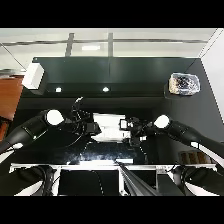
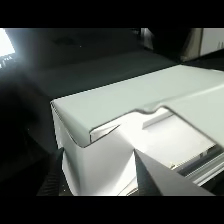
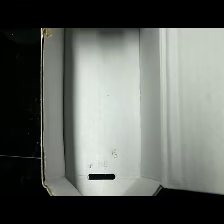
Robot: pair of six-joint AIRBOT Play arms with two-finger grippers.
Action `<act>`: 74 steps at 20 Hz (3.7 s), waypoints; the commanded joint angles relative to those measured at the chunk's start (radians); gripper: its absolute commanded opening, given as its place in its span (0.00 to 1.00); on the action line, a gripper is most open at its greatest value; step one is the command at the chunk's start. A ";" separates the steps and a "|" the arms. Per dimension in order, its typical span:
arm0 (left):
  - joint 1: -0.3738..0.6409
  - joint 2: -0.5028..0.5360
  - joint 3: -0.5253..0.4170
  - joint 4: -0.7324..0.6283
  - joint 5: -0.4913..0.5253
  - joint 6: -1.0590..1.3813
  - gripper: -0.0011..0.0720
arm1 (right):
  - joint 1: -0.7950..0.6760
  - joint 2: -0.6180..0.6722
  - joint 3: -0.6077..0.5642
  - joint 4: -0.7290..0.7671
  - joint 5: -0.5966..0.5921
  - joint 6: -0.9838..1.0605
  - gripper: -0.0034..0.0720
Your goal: Fold the box and place the chain.
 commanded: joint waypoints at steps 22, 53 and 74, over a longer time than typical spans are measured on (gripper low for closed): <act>-0.267 -0.131 0.192 0.452 -0.111 -0.607 0.62 | 0.000 -0.001 0.001 0.000 0.001 0.000 0.31; -0.274 -0.218 0.253 0.562 -0.161 -0.690 0.30 | 0.000 -0.001 0.001 0.000 0.001 0.000 0.31; -0.273 -0.217 0.284 0.579 -0.251 -0.691 0.75 | 0.000 -0.001 0.001 0.000 0.000 0.000 0.31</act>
